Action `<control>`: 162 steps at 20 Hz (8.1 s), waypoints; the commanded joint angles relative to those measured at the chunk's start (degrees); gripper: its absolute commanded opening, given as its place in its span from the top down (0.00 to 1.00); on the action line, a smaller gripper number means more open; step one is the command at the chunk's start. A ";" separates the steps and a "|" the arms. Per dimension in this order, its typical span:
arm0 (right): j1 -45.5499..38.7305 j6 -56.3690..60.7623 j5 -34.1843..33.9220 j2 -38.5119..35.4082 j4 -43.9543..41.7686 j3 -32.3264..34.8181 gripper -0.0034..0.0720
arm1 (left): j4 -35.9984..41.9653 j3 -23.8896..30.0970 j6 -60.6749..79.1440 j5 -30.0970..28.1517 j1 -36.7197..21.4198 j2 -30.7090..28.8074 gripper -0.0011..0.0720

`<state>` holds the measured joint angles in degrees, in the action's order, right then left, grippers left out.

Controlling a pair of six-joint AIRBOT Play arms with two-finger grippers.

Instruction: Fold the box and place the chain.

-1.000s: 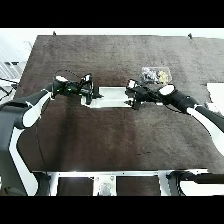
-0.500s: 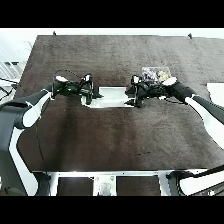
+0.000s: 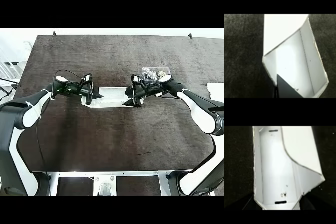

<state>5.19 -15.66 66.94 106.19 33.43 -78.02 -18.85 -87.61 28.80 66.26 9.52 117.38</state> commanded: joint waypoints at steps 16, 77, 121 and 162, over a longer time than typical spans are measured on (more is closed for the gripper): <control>0.07 -0.50 4.31 7.23 -2.62 -5.11 0.14 | 0.00 0.00 0.00 -0.02 0.02 0.02 0.96; 1.14 -0.92 4.04 8.74 -0.66 -6.47 0.22 | 0.00 0.00 0.00 -0.02 0.02 0.02 0.96; 1.16 -1.11 4.07 8.72 -0.85 -6.47 0.35 | -0.11 -3.30 -3.28 18.32 -8.90 -7.10 0.96; 1.14 -1.11 4.07 8.72 -0.87 -6.47 0.35 | -12.87 -3.48 -21.35 -11.45 6.05 -6.75 0.96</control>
<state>6.28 -16.75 71.00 114.89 32.56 -84.47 -30.87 -90.94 7.33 54.87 15.70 111.33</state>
